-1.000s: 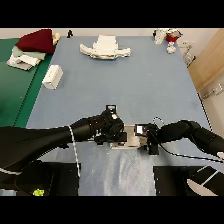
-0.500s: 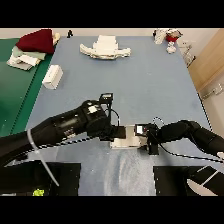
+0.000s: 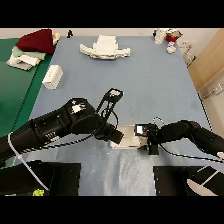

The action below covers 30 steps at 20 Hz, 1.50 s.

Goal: Fold the box.

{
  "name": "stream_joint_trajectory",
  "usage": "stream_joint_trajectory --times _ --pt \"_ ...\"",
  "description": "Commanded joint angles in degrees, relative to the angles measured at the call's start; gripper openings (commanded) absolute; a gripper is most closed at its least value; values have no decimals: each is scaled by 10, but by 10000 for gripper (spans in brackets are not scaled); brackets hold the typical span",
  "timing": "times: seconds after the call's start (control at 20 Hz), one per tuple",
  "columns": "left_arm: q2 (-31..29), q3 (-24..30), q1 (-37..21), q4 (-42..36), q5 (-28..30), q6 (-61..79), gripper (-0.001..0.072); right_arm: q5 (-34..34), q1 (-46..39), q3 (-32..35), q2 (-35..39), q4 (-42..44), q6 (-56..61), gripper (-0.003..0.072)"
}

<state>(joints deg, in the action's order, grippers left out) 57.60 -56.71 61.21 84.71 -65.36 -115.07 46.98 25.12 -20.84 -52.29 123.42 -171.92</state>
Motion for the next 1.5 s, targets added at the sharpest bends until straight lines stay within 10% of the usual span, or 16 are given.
stream_joint_trajectory --times 0.0,0.25,0.35,0.65,1.45 --pt "-50 65 -32 -26 36 203 10 0 0 0 0 0 0 531" --pt "-174 226 -174 -153 74 610 19 0 0 0 0 0 0 531" --pt "-185 268 -216 -219 125 741 699 0 0 0 0 0 0 531" --pt "-130 341 -249 -453 290 1074 698 0 0 0 0 0 0 531" --pt "36 342 -215 -667 318 1323 698 0 0 0 0 0 0 531"
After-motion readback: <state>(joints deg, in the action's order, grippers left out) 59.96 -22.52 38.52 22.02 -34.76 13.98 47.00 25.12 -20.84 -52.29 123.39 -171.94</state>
